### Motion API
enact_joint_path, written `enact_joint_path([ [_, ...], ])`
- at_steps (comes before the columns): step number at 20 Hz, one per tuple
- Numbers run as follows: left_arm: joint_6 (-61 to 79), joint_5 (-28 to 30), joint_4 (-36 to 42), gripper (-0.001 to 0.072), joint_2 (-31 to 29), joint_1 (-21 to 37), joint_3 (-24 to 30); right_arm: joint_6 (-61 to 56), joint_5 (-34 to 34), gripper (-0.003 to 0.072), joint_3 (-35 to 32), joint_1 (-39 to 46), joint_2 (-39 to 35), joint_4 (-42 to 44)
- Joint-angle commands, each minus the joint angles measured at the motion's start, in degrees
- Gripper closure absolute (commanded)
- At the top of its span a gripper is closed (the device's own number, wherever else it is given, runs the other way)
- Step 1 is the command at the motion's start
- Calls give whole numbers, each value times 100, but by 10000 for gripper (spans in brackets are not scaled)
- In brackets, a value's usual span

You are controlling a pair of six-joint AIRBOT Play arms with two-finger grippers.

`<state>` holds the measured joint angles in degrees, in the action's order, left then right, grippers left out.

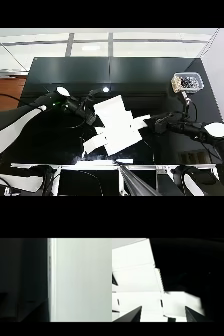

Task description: Fold the box and place the chain.

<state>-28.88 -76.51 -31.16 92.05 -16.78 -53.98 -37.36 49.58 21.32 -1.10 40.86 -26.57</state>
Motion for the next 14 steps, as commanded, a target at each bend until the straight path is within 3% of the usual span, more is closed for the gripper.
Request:
enact_joint_path([
  [1,76,603,-599,689,-748,-210,-2,-13,-103,67,455,4,-4,-505],
  [4,208,1805,-1753,687,-1622,-970,114,-13,-424,68,551,4,-4,-503],
  [6,634,2452,-2063,684,-1891,-1314,337,240,-463,67,568,-17,-4,-623],
  [9,1390,2505,-2511,683,-1670,-1552,485,2068,146,67,562,-105,-2,-1309],
  [14,1644,2581,-2212,683,-1152,-1670,487,2330,428,67,557,-153,2,-1816],
])
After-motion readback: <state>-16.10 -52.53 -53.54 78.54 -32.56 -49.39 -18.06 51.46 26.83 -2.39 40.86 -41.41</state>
